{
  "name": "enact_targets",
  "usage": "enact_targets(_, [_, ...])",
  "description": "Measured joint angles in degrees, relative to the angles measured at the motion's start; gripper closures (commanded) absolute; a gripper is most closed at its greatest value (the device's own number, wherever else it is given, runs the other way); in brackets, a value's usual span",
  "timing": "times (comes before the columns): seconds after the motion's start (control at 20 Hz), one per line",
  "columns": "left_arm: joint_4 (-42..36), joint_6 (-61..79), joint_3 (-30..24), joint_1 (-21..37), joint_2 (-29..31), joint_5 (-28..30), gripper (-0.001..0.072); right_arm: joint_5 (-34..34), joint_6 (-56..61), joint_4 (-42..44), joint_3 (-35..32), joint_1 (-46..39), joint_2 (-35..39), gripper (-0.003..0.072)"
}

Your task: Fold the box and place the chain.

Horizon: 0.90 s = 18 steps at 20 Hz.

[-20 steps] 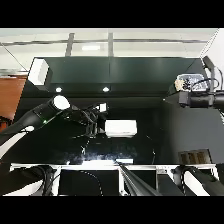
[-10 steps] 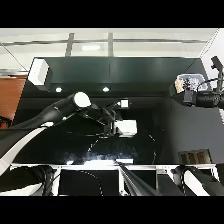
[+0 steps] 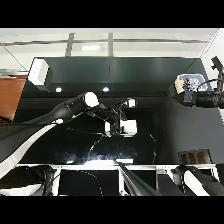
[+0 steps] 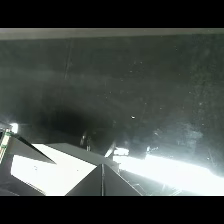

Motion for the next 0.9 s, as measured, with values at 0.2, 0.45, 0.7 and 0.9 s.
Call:
enact_targets(0.2, [1.4,-0.3,0.1,0.7,0.2,0.3,-0.0004,-0.1,-0.1,-0.1,0.0,0.0,0.0,0.0675])
enact_targets(0.45, [2.8,-2.3,0.2,1.4,0.2,0.3,-0.0004,-0.1,-0.1,-0.2,0.0,0.0,0.0,0.0675])
enact_targets(0.7, [3.2,-3.2,0.2,1.6,0.1,-1.4,-0.0004,-0.1,-0.1,-0.2,0.0,0.0,0.0,0.0675])
enact_targets(0.9, [3.7,-3.3,0.2,1.2,-0.2,-1.6,-0.0005,-0.1,-0.1,-0.6,0.0,0.0,0.0,0.0676])
